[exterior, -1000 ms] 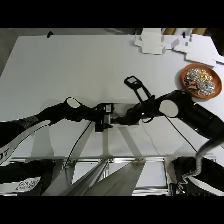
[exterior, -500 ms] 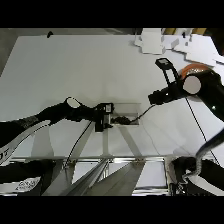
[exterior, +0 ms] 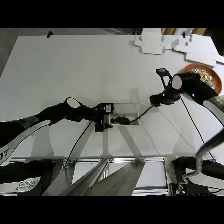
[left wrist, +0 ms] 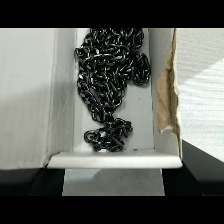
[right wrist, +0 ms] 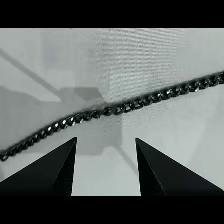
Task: Fold the box and place the chain.
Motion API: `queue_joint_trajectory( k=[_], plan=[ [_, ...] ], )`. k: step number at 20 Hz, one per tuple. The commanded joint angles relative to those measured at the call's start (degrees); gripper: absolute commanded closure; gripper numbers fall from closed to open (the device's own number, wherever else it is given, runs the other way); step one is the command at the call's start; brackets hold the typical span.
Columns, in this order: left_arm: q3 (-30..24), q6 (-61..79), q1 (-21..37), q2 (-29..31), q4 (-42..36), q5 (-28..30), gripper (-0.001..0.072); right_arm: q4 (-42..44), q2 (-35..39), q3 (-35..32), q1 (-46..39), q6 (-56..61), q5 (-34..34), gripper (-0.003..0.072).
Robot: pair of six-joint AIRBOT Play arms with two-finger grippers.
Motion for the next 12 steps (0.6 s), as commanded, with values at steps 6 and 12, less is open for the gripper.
queue_joint_trajectory(
  k=[6, 12],
  plan=[
    [-0.02, 0.0, 0.0, 0.04, 0.02, 0.0, 0.0557, -0.28, -4.42, 0.0, -0.13, 2.82, -3.65, 0.0351],
    [-0.02, 0.0, 0.0, 0.04, 0.02, 0.02, 0.0557, -0.39, -3.54, 0.0, -0.09, 1.88, -2.89, 0.0669]
  ],
)
